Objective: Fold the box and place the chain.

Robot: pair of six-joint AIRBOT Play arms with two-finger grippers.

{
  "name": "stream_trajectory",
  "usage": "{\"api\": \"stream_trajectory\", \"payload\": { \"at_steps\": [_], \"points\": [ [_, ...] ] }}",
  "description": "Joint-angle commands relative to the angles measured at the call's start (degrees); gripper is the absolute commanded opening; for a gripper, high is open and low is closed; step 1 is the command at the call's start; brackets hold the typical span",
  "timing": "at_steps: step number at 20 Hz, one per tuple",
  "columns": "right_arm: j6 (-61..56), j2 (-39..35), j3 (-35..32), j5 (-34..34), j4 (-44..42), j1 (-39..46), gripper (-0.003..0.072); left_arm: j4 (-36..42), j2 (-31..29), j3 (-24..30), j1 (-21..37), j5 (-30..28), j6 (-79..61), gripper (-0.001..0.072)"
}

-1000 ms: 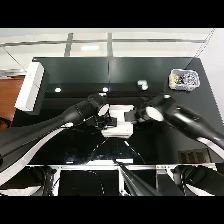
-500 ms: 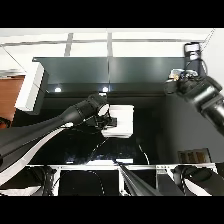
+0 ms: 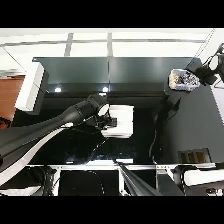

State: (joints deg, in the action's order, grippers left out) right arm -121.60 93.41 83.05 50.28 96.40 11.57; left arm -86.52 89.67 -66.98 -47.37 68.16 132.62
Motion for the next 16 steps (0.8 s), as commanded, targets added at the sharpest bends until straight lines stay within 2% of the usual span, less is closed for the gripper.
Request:
{"api": "stream_trajectory", "payload": {
  "at_steps": [1,2,3,7,15,16],
  "points": [
    [4.8,11.1,12.7,7.3,-3.8,2.2,0.072,0.0,0.0,0.0,0.0,0.0,0.0,0.0027],
    [4.8,12.5,14.3,7.5,-3.8,2.2,0.0549,0.0,0.0,0.0,0.0,0.1,0.0,0.0027],
    [4.8,13.4,15.0,6.8,-3.6,2.2,0.0511,0.1,0.0,0.0,0.0,0.1,0.0,0.0027],
    [4.5,15.1,15.3,3.0,-1.1,2.2,0.0511,0.2,0.0,0.0,0.0,1.4,0.0,0.0027],
    [4.6,17.8,15.6,5.0,0.9,2.2,0.051,0.2,0.0,0.0,0.0,1.5,0.0,0.0027],
    [4.7,17.8,15.6,6.0,0.7,2.2,0.0478,0.3,0.0,0.0,0.0,1.5,0.0,0.0027]
  ]
}}
